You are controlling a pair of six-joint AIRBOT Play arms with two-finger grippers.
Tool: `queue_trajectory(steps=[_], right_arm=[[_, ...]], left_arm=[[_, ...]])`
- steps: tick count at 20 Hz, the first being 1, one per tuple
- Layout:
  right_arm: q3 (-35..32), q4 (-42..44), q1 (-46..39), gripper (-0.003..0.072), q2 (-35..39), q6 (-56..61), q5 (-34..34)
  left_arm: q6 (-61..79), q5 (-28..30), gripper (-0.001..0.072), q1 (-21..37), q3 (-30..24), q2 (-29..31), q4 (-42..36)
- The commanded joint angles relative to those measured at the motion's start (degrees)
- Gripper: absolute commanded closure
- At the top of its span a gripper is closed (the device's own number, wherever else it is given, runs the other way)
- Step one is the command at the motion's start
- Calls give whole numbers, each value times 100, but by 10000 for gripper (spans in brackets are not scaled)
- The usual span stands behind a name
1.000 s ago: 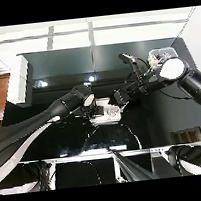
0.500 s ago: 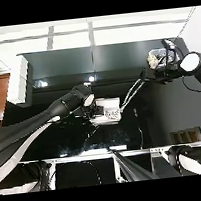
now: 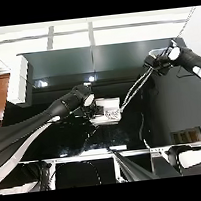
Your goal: Fold the box and place the chain.
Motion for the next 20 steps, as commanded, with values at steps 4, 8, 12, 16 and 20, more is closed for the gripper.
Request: queue_trajectory(steps=[4,8,12,16,20], right_arm=[[520,162,-127,669,-374,-389,1167],[507,-509,-15,670,651,-1718,2347],[44,-680,160,670,2750,-2339,2680],[-24,-234,428,670,4350,-2337,2863],[-22,938,761,670,4907,-2334,3193]], left_arm=[[2,-13,681,4,7,-4,2],[0,-4,681,4,7,-4,2],[2,-4,681,4,7,-4,2],[2,-4,681,4,7,-4,2],[2,-2,681,4,7,-4,2]])
